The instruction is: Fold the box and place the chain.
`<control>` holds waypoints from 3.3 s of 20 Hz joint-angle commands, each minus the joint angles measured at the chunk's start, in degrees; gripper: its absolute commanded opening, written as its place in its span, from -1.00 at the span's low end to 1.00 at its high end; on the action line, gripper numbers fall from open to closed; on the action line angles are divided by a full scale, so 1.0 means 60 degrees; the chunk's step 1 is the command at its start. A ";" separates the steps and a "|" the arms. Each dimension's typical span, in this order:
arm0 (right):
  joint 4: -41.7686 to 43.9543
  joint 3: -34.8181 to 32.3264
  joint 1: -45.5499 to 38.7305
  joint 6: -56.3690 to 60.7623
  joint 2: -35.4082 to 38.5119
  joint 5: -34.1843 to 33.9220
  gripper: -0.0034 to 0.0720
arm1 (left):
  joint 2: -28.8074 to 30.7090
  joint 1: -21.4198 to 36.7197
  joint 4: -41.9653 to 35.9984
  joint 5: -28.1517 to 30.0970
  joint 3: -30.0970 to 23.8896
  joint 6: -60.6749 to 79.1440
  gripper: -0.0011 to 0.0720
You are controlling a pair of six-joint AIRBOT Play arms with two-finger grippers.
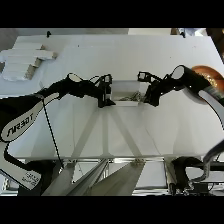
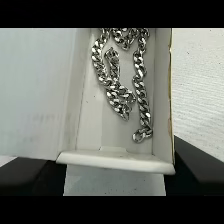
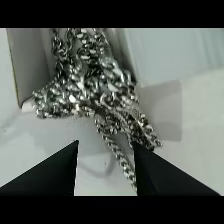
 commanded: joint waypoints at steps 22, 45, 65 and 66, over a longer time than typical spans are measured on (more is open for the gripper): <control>-0.0051 0.0004 0.0623 0.2116 0.2153 0.0357 -0.87 | 0.0004 0.0000 0.0000 0.0004 0.0004 0.0000 -0.21; 0.1734 0.0015 0.3322 0.2867 0.0029 -0.2976 -0.75 | 0.0004 0.0000 0.0000 0.0004 0.0004 0.0000 -0.21; 0.0572 -0.0914 0.0062 0.0882 0.2932 0.0656 0.17 | 0.0004 0.0000 0.0000 0.0000 0.0004 0.0000 -0.21; 0.0652 -0.1235 -0.0219 0.0397 0.2871 0.0463 0.17 | 0.0004 0.0000 0.0000 0.0000 0.0004 0.0000 -0.21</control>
